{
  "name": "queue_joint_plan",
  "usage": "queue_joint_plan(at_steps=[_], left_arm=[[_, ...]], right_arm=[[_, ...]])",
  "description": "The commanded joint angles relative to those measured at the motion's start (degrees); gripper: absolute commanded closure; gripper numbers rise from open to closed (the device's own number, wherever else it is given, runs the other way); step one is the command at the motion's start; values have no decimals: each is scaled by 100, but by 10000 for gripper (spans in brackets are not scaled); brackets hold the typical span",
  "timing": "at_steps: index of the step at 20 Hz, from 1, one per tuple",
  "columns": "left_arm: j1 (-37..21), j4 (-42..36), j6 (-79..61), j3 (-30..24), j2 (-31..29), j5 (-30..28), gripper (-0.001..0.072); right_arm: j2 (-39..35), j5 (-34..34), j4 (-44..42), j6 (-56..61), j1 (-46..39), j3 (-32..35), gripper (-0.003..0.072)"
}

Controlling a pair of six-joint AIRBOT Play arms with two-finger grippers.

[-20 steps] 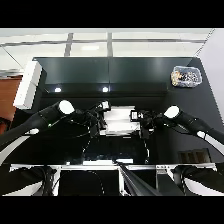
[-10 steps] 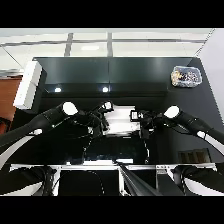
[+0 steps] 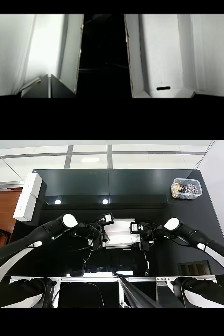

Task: Fold the box and place the chain.

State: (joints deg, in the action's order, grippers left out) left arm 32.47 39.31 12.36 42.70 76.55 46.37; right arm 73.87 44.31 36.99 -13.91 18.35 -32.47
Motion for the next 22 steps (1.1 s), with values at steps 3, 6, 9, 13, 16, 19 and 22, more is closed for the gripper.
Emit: queue_joint_plan(at_steps=[3,6,9,13,16,19,22], left_arm=[[-452,667,2046,4,-669,28,686],[-999,2144,3705,-2,-1390,66,685],[-1742,2649,5390,-2,-1770,323,684],[-2758,2282,7324,-391,-1543,1303,684],[-2994,691,6865,-1355,-1386,1113,684],[-2970,-221,6236,-1864,-1169,949,684],[-2968,-313,6004,-1847,-903,881,685]], right_arm=[[-2,0,-2,2,-2,-7,560],[-2,0,-2,2,-2,-7,559],[-2,0,-2,2,-2,-7,559],[-2,0,0,2,-2,-7,560],[-2,0,-2,2,-2,-7,559],[-2,0,0,2,-2,-7,559],[-2,0,0,2,-2,-7,559]])
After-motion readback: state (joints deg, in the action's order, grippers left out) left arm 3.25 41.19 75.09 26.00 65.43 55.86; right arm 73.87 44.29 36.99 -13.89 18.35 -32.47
